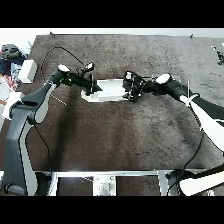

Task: Fold the box and place the chain.

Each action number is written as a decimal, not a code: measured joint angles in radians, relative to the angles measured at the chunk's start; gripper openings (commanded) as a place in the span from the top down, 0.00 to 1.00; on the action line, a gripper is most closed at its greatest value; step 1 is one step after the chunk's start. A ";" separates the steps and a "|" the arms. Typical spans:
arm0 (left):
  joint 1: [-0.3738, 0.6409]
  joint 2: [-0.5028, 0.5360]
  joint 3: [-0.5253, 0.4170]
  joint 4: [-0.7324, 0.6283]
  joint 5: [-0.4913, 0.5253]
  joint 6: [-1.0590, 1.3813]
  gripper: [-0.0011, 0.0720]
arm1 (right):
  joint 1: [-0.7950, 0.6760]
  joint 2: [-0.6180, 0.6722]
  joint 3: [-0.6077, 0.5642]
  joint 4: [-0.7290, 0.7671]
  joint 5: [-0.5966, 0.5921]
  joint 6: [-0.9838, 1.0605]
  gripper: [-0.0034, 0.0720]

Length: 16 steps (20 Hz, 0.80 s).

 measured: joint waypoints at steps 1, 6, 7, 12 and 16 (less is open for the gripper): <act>0.000 0.000 0.000 0.000 0.000 0.000 0.97 | -0.008 -0.018 0.022 0.001 0.026 0.000 0.06; 0.000 0.000 0.000 0.000 0.000 0.000 0.97 | -0.045 -0.117 0.142 0.030 0.140 0.001 0.06; 0.000 0.000 0.000 0.000 0.000 0.000 0.97 | -0.048 -0.135 0.164 0.034 0.163 0.001 0.06; 0.000 0.000 0.000 0.000 0.000 0.000 0.97 | -0.056 -0.227 0.270 0.037 0.286 0.002 0.06; 0.000 0.000 0.000 0.000 -0.001 0.000 0.97 | -0.057 -0.291 0.342 0.038 0.381 0.003 0.06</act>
